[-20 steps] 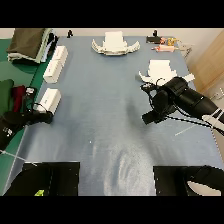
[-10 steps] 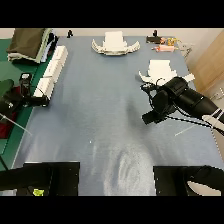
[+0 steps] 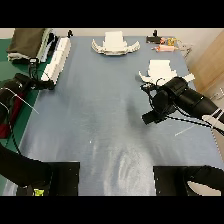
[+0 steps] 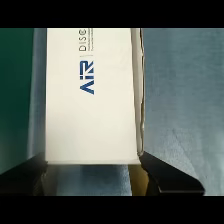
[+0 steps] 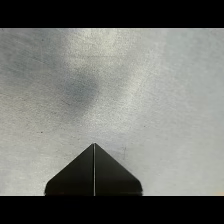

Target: Fold the box.

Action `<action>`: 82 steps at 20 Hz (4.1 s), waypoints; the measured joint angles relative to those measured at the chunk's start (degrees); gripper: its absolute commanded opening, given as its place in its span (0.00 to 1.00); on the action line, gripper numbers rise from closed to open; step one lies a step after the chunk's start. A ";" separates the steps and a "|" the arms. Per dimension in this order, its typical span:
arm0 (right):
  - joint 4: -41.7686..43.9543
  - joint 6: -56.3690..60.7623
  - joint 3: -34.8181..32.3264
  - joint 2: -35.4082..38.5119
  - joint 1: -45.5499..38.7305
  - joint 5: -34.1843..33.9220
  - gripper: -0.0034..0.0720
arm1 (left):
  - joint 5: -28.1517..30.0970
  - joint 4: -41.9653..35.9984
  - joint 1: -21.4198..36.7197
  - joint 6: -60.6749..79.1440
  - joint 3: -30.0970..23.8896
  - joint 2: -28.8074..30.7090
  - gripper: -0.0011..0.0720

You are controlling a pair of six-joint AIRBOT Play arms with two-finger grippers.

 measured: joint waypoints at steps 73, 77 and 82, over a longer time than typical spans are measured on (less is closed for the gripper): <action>0.00 0.00 0.00 0.00 0.00 0.00 0.05 | -52.39 -7.63 -11.23 -7.02 -1.57 29.03 0.02; 0.00 0.00 0.00 0.00 0.00 0.00 0.05 | -48.39 -6.56 -21.92 -9.16 -8.68 33.00 0.03; 0.00 0.00 0.00 0.00 0.00 0.00 0.05 | -44.54 -6.29 -29.99 -10.03 -13.44 34.45 0.03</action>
